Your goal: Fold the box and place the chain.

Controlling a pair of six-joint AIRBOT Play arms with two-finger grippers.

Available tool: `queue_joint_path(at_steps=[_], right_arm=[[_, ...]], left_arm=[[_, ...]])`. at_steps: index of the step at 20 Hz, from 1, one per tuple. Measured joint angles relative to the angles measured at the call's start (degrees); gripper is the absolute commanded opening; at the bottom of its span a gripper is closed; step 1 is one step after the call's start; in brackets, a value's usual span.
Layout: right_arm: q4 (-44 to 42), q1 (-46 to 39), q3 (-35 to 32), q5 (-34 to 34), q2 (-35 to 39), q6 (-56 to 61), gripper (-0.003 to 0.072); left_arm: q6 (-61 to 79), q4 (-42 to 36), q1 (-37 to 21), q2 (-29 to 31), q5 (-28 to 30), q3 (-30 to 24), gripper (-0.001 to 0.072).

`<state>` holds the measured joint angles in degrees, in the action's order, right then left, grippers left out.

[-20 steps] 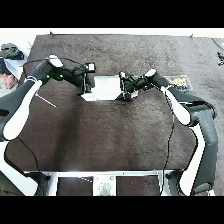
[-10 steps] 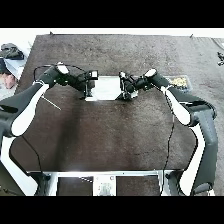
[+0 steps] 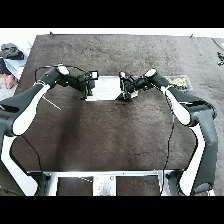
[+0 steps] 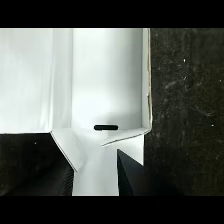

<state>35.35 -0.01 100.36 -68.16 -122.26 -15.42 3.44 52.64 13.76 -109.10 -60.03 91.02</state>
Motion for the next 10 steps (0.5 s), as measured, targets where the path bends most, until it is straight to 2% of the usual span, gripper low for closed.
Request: queue_joint_path(at_steps=[1,4,6,10], right_arm=[[0.0,0.0,0.0,0.0,0.0,0.0,0.0375],[0.0,0.0,0.0,0.0,0.0,0.0,0.0375],[0.0,0.0,0.0,0.0,0.0,0.0,0.0375],[0.0,0.0,0.0,0.0,0.0,0.0,0.0375]], left_arm=[[0.0,-0.9,0.0,0.0,-0.2,0.0,0.0151],[0.0,-2.6,0.0,0.0,-1.0,0.0,0.0153],[0.0,-3.2,0.0,0.0,-1.3,0.0,0.0104],[1.4,-4.7,0.0,0.0,-1.5,-0.3,0.0105]])
